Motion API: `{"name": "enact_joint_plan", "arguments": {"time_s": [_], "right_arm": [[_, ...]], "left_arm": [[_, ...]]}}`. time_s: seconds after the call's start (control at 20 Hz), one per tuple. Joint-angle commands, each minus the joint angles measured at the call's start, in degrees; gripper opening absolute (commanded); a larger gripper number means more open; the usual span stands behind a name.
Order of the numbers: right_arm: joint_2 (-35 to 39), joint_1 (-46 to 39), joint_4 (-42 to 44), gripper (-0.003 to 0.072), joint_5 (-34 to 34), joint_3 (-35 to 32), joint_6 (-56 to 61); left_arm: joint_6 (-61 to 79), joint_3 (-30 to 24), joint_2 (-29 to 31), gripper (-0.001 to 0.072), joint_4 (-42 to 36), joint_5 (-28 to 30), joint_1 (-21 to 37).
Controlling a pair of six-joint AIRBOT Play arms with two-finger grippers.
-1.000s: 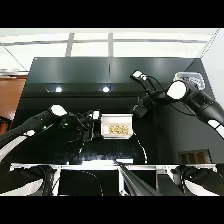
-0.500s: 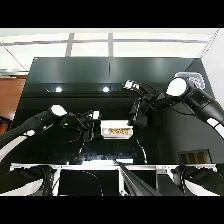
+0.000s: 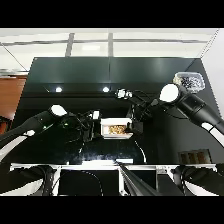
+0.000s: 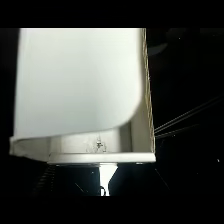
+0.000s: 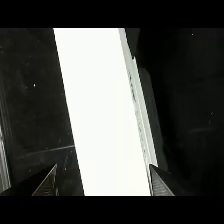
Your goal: Fold the box and place the chain.
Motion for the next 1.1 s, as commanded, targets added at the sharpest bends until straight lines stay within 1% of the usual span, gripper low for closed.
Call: {"name": "enact_joint_plan", "arguments": {"time_s": [0.0, 0.2, 0.35, 0.45, 0.6, 0.75, 0.95, 1.05], "right_arm": [[0.07, 0.48, 0.35, 0.0682, -0.57, 0.15, 0.46], [1.31, -0.02, 0.37, 0.0682, 1.86, 4.37, 6.12], [1.73, -3.56, 2.75, 0.0682, 1.62, 6.01, 10.19], [1.64, -5.44, 2.97, 0.0682, -0.59, 5.03, 10.21], [0.28, -5.55, 3.02, 0.0682, -5.77, 0.24, 9.51], [-0.79, -4.68, 3.19, 0.0682, -5.68, -3.19, 8.76], [-0.79, -2.56, 3.21, 0.0682, -2.49, -3.41, 4.70], [-0.79, -0.98, 3.19, 0.0682, -2.03, -3.41, 1.64]], "left_arm": [[0.02, 0.04, -0.04, 0.0277, 0.02, 0.02, 0.02], [0.02, 0.04, -0.04, 0.0277, 0.02, 0.02, 0.02], [0.04, 0.04, -0.04, 0.0277, 0.02, 0.02, 0.02], [0.02, 0.04, -0.04, 0.0276, 0.02, 0.02, 0.02], [0.02, 0.04, -0.04, 0.0277, 0.02, 0.02, 0.02], [0.02, 0.04, -0.04, 0.0276, 0.02, 0.02, 0.02], [0.02, 0.04, -0.04, 0.0277, 0.02, 0.02, 0.02], [0.04, 0.04, -0.04, 0.0276, 0.02, 0.02, 0.02]]}}
